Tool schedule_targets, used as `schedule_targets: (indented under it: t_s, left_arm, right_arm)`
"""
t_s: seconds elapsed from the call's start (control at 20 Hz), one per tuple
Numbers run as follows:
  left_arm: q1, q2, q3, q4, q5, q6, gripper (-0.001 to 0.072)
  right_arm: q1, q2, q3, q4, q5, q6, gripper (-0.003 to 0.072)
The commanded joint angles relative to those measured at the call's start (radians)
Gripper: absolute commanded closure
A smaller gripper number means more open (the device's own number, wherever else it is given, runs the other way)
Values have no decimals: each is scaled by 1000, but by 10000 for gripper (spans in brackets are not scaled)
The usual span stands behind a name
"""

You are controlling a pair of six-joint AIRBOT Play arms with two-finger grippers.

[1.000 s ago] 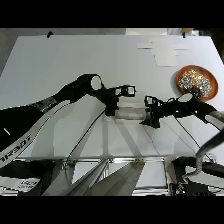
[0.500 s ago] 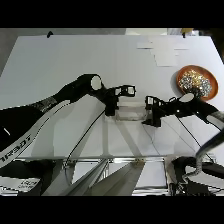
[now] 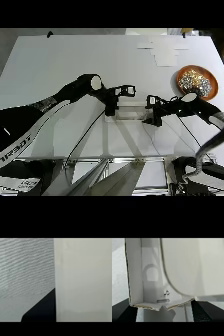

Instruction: Fold the box and place the chain.

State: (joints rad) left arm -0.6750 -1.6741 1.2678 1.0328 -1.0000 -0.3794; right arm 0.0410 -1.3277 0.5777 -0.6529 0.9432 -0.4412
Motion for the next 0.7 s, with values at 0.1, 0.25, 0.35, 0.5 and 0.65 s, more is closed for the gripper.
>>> schedule_targets:
  t_s: [0.1,0.25,0.35,0.5,0.65]
  left_arm:
    - [0,1,0,0,0,1,698]
    - [0,1,0,0,0,0,698]
    - [0,1,0,0,0,0,698]
    - [0,1,0,0,0,1,698]
    - [0,1,0,0,0,1,698]
  right_arm:
    - [18,1,-11,7,-42,-14,-4]
    - [18,1,-29,6,-66,-40,3]
    - [23,1,-29,6,-76,-40,30]
    - [40,1,-29,15,-90,-63,29]
    - [58,1,-29,40,-95,-70,29]
